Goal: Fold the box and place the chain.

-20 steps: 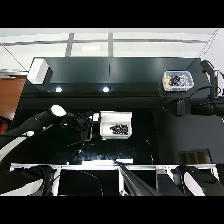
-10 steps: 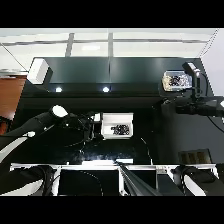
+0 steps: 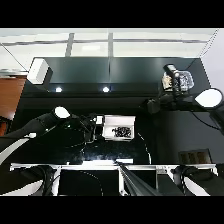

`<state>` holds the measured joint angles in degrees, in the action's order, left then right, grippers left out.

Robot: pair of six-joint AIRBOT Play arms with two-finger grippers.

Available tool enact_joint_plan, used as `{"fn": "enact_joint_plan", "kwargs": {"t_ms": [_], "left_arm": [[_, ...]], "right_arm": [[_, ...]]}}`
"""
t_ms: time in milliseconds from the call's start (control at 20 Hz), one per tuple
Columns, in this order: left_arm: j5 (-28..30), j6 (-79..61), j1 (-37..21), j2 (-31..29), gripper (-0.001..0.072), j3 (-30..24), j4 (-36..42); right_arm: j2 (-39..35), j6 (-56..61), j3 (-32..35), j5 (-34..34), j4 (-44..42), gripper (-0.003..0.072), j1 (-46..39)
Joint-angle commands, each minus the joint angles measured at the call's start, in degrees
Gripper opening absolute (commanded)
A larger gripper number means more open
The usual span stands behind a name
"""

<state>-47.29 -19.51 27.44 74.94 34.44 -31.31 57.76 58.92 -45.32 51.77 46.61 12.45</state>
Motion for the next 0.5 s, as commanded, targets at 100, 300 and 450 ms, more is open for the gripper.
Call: {"fn": "enact_joint_plan", "kwargs": {"t_ms": [100, 300, 450], "left_arm": [[1.2, 0.7, 0.0, 0.0, 0.0291, 0.0, 0.5], [1.2, 0.7, 0.0, 0.0, 0.0291, 0.0, 0.5], [1.2, 0.7, 0.0, 0.0, 0.0291, 0.0, 0.5]], "right_arm": [[5.5, -15.1, 0.0, -0.1, -7.9, 0.067, 5.3], [5.5, -27.5, 0.0, 10.0, -7.6, 0.067, 7.6], [5.5, -35.6, 0.0, 12.3, -2.1, 0.067, 9.7]]}}
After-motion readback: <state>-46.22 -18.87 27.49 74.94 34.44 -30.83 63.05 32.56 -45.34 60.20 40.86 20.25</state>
